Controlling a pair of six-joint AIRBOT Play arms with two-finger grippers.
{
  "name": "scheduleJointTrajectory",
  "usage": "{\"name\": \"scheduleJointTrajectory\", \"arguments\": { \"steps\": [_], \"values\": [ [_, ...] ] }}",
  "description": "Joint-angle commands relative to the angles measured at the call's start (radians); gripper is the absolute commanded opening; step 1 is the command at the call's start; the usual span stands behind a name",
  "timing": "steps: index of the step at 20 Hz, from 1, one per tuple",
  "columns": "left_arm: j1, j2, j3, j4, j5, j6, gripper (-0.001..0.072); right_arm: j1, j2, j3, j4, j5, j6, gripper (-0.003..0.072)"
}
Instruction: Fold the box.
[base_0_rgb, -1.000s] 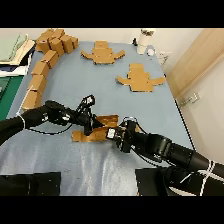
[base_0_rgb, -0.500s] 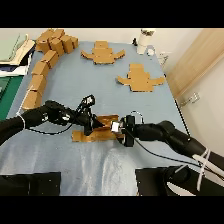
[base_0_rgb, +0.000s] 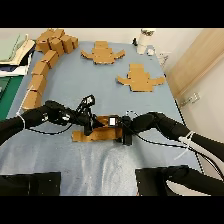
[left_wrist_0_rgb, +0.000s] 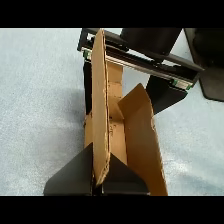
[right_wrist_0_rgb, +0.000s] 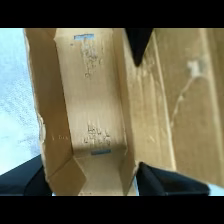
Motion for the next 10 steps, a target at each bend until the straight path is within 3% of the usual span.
{"name": "scheduleJointTrajectory", "arguments": {
  "steps": [1, 10],
  "values": [
    [0.000, 0.000, 0.000, 0.000, 0.000, 0.000, 0.0014, -0.003, -0.006, 0.009, 0.008, -0.009, -0.009, 0.0720],
    [0.000, 0.000, 0.000, 0.000, 0.000, 0.000, 0.0015, -0.002, 0.002, 0.009, 0.007, -0.011, -0.009, 0.0720]
  ]
}}
